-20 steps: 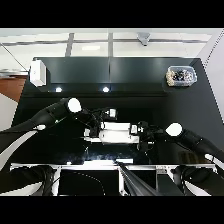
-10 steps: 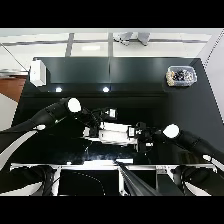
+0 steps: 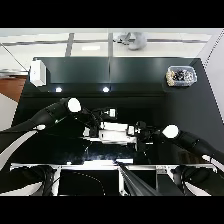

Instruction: Fold the box and place the chain.

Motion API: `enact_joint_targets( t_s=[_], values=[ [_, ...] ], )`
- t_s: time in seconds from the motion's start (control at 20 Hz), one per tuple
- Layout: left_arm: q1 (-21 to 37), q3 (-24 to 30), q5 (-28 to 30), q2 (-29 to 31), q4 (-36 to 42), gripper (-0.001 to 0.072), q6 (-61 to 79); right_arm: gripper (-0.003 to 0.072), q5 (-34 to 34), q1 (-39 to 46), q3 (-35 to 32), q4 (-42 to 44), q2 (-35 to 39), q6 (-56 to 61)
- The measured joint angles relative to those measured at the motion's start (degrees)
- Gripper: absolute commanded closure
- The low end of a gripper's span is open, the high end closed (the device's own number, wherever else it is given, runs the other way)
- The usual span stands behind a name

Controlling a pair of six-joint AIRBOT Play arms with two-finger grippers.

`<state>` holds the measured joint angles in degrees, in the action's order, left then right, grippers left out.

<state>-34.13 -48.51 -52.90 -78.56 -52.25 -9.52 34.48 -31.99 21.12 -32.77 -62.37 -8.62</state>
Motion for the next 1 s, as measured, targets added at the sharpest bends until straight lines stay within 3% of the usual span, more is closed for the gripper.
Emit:
enact_joint_targets(
  t_s=[0.25, 0.3, 0.35, 0.4, 0.55, 0.6, 0.65, 0.75, 1.0],
  values=[
    [0.0, 0.0, 0.0, 0.0, 0.0, 0.0683, 0.0, 0.009, -0.2, 0.0, 0.0, -0.2, 0.0, 0.2],
    [0.0, 0.0, -0.1, 0.0, 0.0, 0.0682, 0.0, 0.0111, -0.2, 0.0, 0.0, -0.2, 0.0, 0.2],
    [0.0, 0.0, -0.1, 0.0, 0.1, 0.0683, 0.0, 0.0236, -0.2, 0.0, 0.0, -0.2, 0.0, 0.2],
    [0.0, 0.0, -0.2, 0.0, 0.2, 0.0682, 0.0, 0.0285, -0.2, 0.0, 0.0, -0.2, 0.0, 0.2],
    [0.0, 0.0, -0.2, 0.0, 0.4, 0.0671, 0.0, 0.0285, -0.2, 0.0, 0.0, -0.2, 0.0, 0.2],
    [0.0, 0.0, -0.3, 0.0, 0.5, 0.0551, 0.0, 0.0285, -0.2, 0.0, 0.0, -0.3, 0.0, 0.2],
    [0.0, 0.0, -0.6, 0.0, 1.3, 0.038, -0.3, 0.0285, -0.3, 0.0, 0.0, -0.2, 0.0, 0.3],
    [0.0, 0.0, -1.2, 0.2, 1.0, 0.0255, -0.3, 0.0285, -0.5, 0.0, 0.0, -0.3, 0.0, 0.2],
    [0.2, 0.0, -1.6, 2.7, -2.3, 0.0255, -3.0, 0.0285, -0.4, 0.0, 0.0, -0.4, 0.0, 0.2]
  ],
)
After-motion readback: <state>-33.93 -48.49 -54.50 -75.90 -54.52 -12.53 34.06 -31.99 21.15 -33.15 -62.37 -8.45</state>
